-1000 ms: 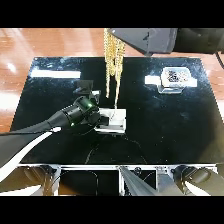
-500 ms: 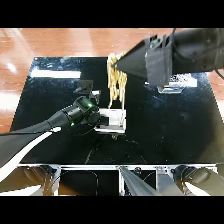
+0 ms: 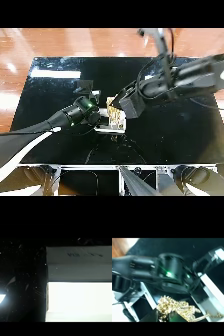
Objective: Fold the box and place the chain.
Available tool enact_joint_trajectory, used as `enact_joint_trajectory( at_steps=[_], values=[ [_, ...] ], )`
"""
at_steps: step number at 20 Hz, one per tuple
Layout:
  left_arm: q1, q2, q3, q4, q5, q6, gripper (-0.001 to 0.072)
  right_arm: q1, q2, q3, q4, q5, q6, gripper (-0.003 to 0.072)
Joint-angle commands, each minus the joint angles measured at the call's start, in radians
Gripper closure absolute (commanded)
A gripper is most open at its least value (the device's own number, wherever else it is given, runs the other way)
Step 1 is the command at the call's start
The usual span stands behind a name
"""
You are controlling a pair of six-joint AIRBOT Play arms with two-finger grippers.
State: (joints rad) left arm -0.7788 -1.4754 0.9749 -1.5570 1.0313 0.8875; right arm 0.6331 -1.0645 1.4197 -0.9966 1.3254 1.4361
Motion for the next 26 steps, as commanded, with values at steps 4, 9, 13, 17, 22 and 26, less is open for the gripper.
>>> enact_joint_trajectory(
  at_steps=[4,9,13,17,22,26],
  values=[
    [0.0,0.0,0.0,0.0,0.0,0.0,0.0683,0.006,-0.009,-0.166,-0.034,-0.052,0.012,0.0661],
    [0.0,0.0,0.0,0.0,0.0,0.0,0.0683,0.006,-0.057,-0.217,-0.083,-0.059,0.014,0.0661],
    [-0.001,0.0,0.0,0.0,0.0,0.0,0.0684,0.006,-0.127,-0.217,-0.164,-0.063,0.017,0.0661],
    [-0.001,0.0,0.0,0.0,0.0,0.0,0.0683,0.007,-0.203,-0.217,-0.16,-0.109,0.019,0.066],
    [0.0,0.0,0.0,0.0,0.0,0.0,0.0684,0.007,-0.221,-0.217,-0.158,-0.108,0.019,0.0443],
    [0.0,0.0,0.0,0.0,0.005,0.0,0.0684,0.003,-0.215,-0.217,-0.159,-0.085,0.02,0.0086]
  ],
)
